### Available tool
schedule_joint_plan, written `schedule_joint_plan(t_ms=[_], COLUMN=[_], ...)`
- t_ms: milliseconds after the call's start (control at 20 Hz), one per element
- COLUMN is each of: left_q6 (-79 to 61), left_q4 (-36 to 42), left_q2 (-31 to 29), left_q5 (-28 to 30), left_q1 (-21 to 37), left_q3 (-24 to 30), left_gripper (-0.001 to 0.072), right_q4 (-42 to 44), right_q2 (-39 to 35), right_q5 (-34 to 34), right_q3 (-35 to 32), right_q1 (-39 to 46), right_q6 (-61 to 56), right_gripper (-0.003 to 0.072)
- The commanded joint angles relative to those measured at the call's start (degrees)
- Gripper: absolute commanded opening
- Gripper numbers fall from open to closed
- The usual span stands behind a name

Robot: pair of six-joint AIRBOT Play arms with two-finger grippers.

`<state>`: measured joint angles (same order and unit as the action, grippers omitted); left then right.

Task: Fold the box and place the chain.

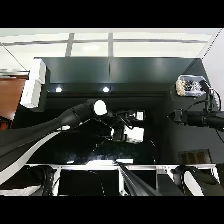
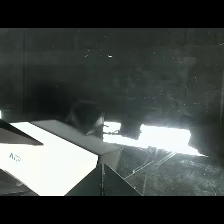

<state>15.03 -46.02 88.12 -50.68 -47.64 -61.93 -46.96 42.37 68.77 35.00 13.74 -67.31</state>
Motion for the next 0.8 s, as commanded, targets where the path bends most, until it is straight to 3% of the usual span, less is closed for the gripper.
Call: schedule_joint_plan(t_ms=[0,100,150,200,300,500,750], left_q6=[0.24,0.48,1.29,1.62,4.66,21.81,39.65], left_q4=[-3.17,-5.6,-6.27,-6.75,-10.95,-18.67,-21.88], left_q2=[2.4,2.93,2.73,2.56,1.97,-1.81,-8.76], left_q5=[0.92,1.79,2.19,1.84,1.11,-2.47,-11.76], left_q1=[-1.25,-1.97,-2.01,-1.88,-1.75,4.7,24.63], left_q3=[0.02,0.0,0.0,0.0,-0.07,-0.04,0.02], left_gripper=[0.0709,0.0704,0.0657,0.0556,0.0286,0.0289,0.0291], right_q4=[0.0,0.0,0.0,0.0,0.0,0.0,-0.02], right_q2=[-0.07,-0.07,-0.07,-0.07,-0.07,-0.07,-0.07], right_q5=[0.02,0.0,-0.02,-0.04,-0.39,-0.44,-0.85], right_q3=[-0.02,-0.02,-0.02,-0.02,-0.02,-0.02,-0.02], right_q1=[0.04,0.04,0.04,0.04,0.04,0.04,0.04], right_q6=[0.0,0.0,0.0,0.0,0.0,0.0,0.0], right_gripper=[0.0013,0.0013,0.0013,0.0013,0.0013,0.0013,0.0013])
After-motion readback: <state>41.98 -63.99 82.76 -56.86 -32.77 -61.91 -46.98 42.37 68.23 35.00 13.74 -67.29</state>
